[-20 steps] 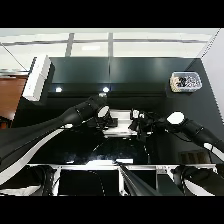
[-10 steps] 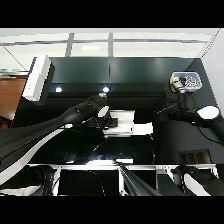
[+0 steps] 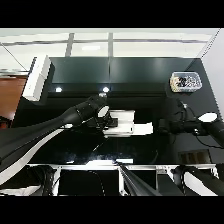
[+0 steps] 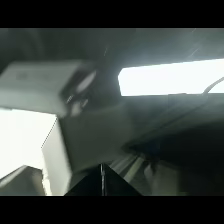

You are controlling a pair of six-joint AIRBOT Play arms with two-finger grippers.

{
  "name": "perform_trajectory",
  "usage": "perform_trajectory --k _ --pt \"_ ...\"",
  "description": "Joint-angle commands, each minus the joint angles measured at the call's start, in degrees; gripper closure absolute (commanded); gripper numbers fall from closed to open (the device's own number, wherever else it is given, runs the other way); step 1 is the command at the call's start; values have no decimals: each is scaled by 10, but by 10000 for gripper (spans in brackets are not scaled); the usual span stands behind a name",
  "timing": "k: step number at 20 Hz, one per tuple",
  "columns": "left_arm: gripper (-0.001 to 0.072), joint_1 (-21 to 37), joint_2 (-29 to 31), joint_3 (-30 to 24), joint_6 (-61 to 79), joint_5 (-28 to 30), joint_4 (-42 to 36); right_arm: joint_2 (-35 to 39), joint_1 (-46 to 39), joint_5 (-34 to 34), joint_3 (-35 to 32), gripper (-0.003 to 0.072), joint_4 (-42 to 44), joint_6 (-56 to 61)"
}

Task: Fold the box and place the chain.

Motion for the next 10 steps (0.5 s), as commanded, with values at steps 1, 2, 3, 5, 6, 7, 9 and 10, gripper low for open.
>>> perform_trajectory --k 1,2,3,5,6,7,9,10 --pt "679 0 0 0 0 0 0 -60 43 26 -3 672 79 -37" --pt "679 0 0 0 0 0 0 -76 60 18 -3 670 101 -51" --pt "678 0 0 0 0 0 0 -87 75 7 -2 669 117 -57" --pt "678 0 0 0 0 0 0 -94 95 -6 6 669 125 -64" --pt "678 0 0 0 0 1 0 -94 100 -5 11 669 123 -64" --pt "679 0 0 0 0 1 0 -94 101 -5 18 669 122 -68" --pt "679 0 0 0 0 0 0 -94 101 9 37 669 112 -68" --pt "678 0 0 0 0 0 0 -94 101 21 47 667 106 -68"
